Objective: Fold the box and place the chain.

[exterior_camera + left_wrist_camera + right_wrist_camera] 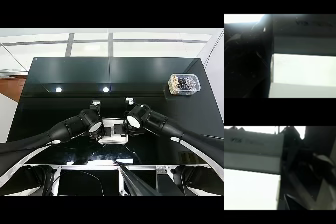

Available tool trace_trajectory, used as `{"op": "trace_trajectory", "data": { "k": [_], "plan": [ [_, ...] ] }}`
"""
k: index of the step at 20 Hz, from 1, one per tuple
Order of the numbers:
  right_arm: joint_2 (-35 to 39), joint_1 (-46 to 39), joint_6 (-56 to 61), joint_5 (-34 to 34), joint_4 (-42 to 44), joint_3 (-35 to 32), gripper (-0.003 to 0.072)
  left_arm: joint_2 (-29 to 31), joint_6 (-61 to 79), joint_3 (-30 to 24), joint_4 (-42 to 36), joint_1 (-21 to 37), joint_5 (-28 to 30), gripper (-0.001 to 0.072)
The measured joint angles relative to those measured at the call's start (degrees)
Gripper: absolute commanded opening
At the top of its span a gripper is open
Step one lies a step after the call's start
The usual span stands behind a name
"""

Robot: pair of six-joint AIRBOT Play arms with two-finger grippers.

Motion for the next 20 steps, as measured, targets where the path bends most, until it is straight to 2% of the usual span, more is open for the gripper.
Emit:
{"op": "trace_trajectory", "data": {
  "k": [4, 9, 13, 16, 17, 18, 20],
  "plan": [
    [4.8, -0.8, -3.0, 2.8, -1.9, 0.4, 0.0282, 0.0, 0.0, 0.0, 0.0, 0.0, -0.2, 0.0033],
    [15.1, -2.6, -9.0, 7.1, -4.2, 0.5, 0.0281, 0.0, 0.0, 0.0, 0.0, 0.0, -0.7, 0.0033],
    [23.8, -6.7, -13.9, 11.5, -15.0, 0.4, 0.0281, 0.0, 0.0, 0.0, 0.0, 0.0, -1.0, 0.0033],
    [26.9, -15.4, -16.8, 9.9, -22.3, -0.4, 0.0287, 0.0, 0.0, 0.0, 0.2, 0.0, -1.1, 0.0033],
    [27.3, -19.4, -17.5, 7.6, -23.5, -1.3, 0.0570, 0.0, 0.0, 0.0, 0.2, 0.0, -1.1, 0.0033],
    [27.4, -23.3, -17.9, 4.8, -24.3, -2.4, 0.0707, 0.0, 0.0, 0.0, 0.2, 0.0, -1.1, 0.0033],
    [25.9, -31.6, -18.7, -1.9, -24.0, -4.0, 0.0706, 0.0, 0.0, 0.0, 0.2, 0.0, -1.1, 0.0033]
  ]
}}
